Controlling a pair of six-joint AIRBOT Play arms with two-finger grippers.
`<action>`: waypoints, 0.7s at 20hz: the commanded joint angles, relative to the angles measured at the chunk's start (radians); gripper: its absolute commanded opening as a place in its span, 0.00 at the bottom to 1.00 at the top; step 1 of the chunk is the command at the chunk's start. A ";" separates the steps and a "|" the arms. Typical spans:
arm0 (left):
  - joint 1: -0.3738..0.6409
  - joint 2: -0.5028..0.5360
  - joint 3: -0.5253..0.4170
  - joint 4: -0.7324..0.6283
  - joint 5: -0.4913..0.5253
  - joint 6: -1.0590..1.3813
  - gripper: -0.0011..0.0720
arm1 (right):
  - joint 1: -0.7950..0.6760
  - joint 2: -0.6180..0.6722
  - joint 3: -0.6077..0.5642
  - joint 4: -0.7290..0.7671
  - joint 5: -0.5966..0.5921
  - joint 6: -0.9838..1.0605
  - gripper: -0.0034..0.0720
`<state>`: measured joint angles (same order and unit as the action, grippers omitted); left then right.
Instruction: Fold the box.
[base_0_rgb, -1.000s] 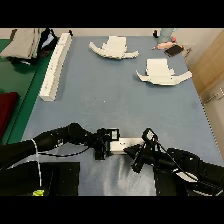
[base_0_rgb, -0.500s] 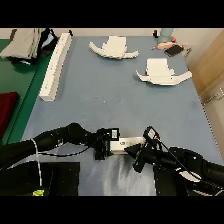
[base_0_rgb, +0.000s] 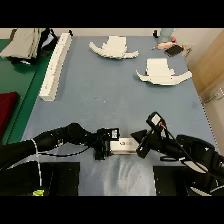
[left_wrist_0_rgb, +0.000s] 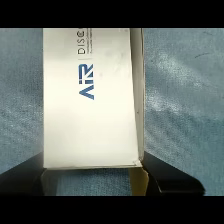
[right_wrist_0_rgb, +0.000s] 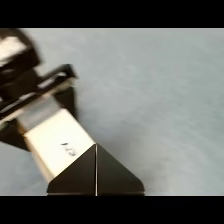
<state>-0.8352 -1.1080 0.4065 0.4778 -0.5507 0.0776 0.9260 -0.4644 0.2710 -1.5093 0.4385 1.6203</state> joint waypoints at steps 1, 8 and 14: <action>0.000 -0.001 0.001 0.001 0.001 0.000 0.66 | -0.150 -0.038 0.141 -0.153 0.279 0.090 0.05; 0.001 -0.001 0.002 -0.007 0.002 0.000 0.66 | -0.415 -0.234 0.347 -0.205 0.642 0.535 0.05; 0.002 0.039 0.006 -0.005 0.001 -0.121 0.66 | -0.434 -0.321 0.347 -0.184 0.634 0.609 0.05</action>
